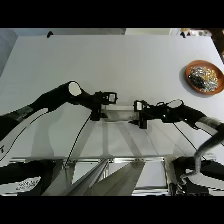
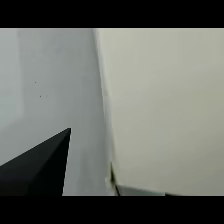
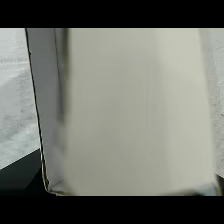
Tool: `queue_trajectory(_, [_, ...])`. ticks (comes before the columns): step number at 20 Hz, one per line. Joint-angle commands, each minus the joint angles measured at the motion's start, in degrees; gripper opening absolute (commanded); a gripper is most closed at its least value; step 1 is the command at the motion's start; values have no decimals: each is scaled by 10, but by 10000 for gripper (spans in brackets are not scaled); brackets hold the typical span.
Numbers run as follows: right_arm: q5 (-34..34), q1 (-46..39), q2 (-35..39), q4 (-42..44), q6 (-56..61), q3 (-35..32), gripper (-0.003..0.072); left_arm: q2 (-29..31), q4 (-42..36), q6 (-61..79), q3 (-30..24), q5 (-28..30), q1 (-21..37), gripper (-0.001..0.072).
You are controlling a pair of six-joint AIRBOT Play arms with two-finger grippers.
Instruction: Fold the box and place the chain.
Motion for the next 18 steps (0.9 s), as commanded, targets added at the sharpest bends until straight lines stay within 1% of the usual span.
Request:
queue_trajectory(1, [1,0,1,-1,0,0,316,38,96,-94,1,-1,1,601])
queue_trajectory(4, [1,0,1,-1,0,0,316,86,163,-165,1,-5,1,599])
queue_trajectory(6, [1,0,1,-1,0,0,316,123,176,-202,1,-8,1,596])
queue_trajectory(7, [1,0,1,-1,0,0,316,144,175,-221,1,-12,1,566])
queue_trajectory(8, [1,0,1,-1,0,0,316,162,170,-238,1,-20,0,475])
queue_trajectory(9, [1,0,1,-1,0,0,316,181,162,-249,1,-37,-1,289])
queue_trajectory(10, [1,0,1,-1,0,0,316,194,154,-246,1,-62,-1,-9])
queue_trajectory(12, [1,0,1,-1,0,0,316,203,130,-243,1,-114,-1,4])
queue_trajectory(14, [1,0,1,-1,0,0,316,197,71,-259,0,-153,-1,3])
queue_trajectory(16, [1,0,1,-1,0,0,316,188,-9,-271,-4,-152,-1,3])
queue_trajectory(18, [1,0,1,-1,0,0,316,176,-86,-269,-10,-131,-1,4])
